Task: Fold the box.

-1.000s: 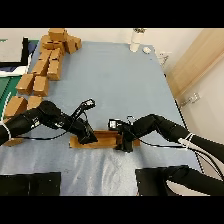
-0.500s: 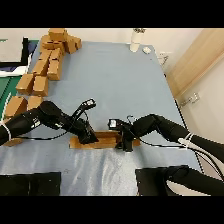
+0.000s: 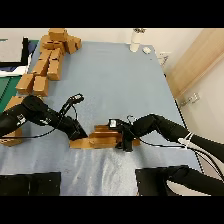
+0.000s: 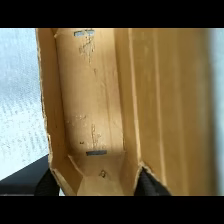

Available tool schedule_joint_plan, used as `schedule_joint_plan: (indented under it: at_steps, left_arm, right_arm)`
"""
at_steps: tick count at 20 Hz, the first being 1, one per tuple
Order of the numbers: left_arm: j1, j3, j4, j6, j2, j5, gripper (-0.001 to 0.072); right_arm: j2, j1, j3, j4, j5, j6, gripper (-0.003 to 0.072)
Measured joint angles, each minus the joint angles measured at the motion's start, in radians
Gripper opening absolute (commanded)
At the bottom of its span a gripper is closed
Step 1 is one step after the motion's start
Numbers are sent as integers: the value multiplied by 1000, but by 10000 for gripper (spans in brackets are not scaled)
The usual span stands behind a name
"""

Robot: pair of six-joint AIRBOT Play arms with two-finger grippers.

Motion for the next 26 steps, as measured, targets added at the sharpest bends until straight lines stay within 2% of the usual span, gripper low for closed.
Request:
schedule_joint_plan:
  at_steps: [1, 2, 5, 8, 12, 15, 19, 23, 26]
  left_arm:
    - [4, 0, 13, -33, 5, -26, 235]
    - [9, 0, 26, -68, 8, -47, 6]
    - [-6, -2, 41, -164, 12, -132, 8]
    - [-87, -5, -6, -251, 14, -161, 8]
    - [-182, 17, -93, -299, 15, -15, 8]
    - [-189, 60, -131, -316, -6, 110, 8]
    - [-179, 126, -148, -315, -82, 216, 8]
    - [-156, 174, -149, -314, -173, 274, 8]
    - [-150, 188, -133, -313, -243, 262, 8]
  right_arm:
    - [0, 0, 0, 0, 0, 0, 579]
    - [0, 0, 0, 0, 0, 0, 579]
    - [0, 0, 0, 0, 0, 0, 579]
    - [0, 0, 0, 1, -1, -1, 579]
    - [0, 0, 0, 1, -1, -1, 579]
    - [0, 0, 0, 1, -3, -1, 579]
    - [0, 0, 0, 1, -4, -1, 579]
    - [0, 0, 0, 0, -4, -1, 579]
    - [0, 0, 0, 0, -5, -1, 579]
